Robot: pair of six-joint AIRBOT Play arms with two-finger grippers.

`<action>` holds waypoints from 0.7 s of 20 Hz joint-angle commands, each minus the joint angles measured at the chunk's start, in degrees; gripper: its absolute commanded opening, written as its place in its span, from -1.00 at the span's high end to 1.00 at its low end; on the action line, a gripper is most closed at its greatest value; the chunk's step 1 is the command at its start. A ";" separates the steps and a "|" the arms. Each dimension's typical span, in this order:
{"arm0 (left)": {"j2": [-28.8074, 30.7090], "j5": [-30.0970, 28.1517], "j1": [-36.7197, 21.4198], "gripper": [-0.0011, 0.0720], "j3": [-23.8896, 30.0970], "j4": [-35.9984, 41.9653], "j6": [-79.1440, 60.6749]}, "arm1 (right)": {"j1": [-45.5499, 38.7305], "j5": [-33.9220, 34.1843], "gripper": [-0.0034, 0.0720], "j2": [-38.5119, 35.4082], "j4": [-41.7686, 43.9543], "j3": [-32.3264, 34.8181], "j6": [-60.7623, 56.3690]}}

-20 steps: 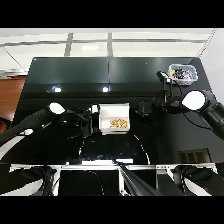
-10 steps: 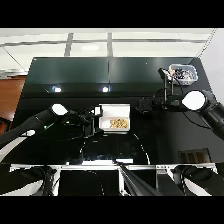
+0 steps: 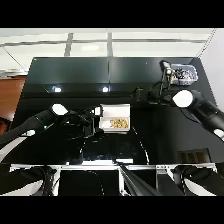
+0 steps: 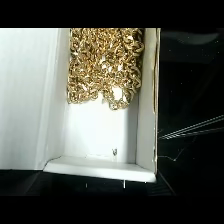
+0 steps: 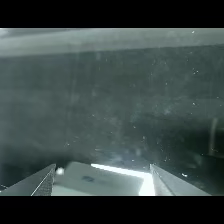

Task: Fold the box and place the chain.

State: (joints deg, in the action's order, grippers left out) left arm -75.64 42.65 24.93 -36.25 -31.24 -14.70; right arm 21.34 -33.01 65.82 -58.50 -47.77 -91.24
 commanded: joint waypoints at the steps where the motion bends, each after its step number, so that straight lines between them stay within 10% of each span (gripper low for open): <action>1: 0.00 -0.04 0.04 -0.34 -0.07 0.00 -0.09 | 2.80 1.73 -0.96 5.38 0.48 -0.02 7.76; 9: 0.00 -0.04 0.04 -0.34 -0.07 0.00 -0.09 | 4.48 -25.16 -0.96 5.27 1.68 -8.79 45.35; 14: 0.00 0.00 0.04 -0.34 -0.02 0.00 -0.09 | 4.48 -24.79 -0.96 5.90 8.68 -8.13 62.53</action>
